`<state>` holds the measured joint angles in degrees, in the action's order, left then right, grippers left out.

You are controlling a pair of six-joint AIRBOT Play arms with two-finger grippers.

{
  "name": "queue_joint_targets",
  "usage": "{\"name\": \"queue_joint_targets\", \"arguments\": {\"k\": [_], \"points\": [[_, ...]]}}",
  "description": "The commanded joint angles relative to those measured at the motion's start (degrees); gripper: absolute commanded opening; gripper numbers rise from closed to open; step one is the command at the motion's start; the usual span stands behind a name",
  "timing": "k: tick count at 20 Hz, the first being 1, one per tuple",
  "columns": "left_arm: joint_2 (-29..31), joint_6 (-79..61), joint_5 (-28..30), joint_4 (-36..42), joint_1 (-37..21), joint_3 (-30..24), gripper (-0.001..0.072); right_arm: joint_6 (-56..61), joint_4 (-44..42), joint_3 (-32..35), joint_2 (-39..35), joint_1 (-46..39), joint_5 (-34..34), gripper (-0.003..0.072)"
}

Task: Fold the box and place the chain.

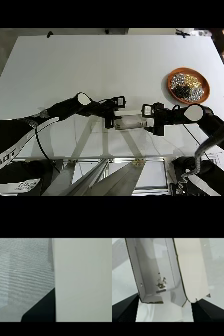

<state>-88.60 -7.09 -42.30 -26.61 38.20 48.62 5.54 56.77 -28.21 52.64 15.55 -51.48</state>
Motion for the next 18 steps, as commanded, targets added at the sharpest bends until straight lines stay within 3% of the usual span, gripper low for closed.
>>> {"name": "queue_joint_targets", "arguments": {"k": [1, 10, 18], "points": [[0.0, 0.0, 0.0, 0.0, 0.0, 0.0, 0.001, -1.7, -0.1, -0.1, -0.2, 0.0, 0.3, 0.0686], [0.0, 0.0, 0.1, 0.0, 0.0, 0.0, 0.001, -10.7, -5.0, -0.1, 2.4, -3.2, 0.3, 0.0666], [0.0, 0.0, 0.1, 0.0, 0.0, 0.0, 0.001, -12.1, -5.0, -0.4, 6.7, -3.2, -0.1, 0.0667]]}}
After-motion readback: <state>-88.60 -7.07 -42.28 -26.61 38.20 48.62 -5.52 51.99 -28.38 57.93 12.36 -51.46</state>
